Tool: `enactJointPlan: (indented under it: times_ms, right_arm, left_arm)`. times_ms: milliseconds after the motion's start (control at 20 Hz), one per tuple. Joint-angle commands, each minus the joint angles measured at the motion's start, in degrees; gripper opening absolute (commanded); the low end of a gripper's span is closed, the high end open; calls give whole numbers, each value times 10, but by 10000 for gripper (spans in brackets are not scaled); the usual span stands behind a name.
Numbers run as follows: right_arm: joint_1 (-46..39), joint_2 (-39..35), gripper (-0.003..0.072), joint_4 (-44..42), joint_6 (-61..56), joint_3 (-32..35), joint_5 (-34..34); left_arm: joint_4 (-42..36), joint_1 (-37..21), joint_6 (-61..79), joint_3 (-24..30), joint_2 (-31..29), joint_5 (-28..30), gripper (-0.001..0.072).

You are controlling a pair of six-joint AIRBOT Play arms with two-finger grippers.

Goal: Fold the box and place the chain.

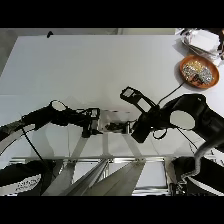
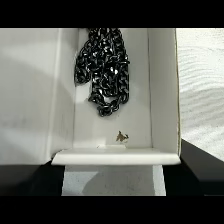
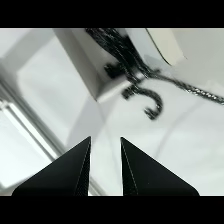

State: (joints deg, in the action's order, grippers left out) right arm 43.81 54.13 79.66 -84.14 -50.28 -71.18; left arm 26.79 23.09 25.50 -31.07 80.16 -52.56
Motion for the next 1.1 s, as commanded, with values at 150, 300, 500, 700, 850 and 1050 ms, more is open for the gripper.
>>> enactJointPlan:
  times_ms: [150, 300, 500, 700, 850, 1050]
  right_arm:
    - [0, 30, 219, 42, -46, 116, 117]
    - [0, 96, 219, 37, -46, 132, 161]
    - [0, 142, 218, 52, -58, 132, 171]
    - [0, 147, 219, 95, -118, 132, 201]
    - [0, 147, 218, 88, -118, 132, 213]
    - [0, 147, 217, 84, -118, 132, 210]
  left_arm:
    - [0, 0, 0, 0, -1, 0, 273]
    - [0, 0, 0, 0, -1, 0, 273]
    - [0, 0, 0, 0, -1, 0, 273]
    - [0, 0, 0, 0, -1, 0, 273]
    - [0, 0, 0, 0, -1, 0, 273]
    - [0, 0, 0, 0, -1, 0, 273]
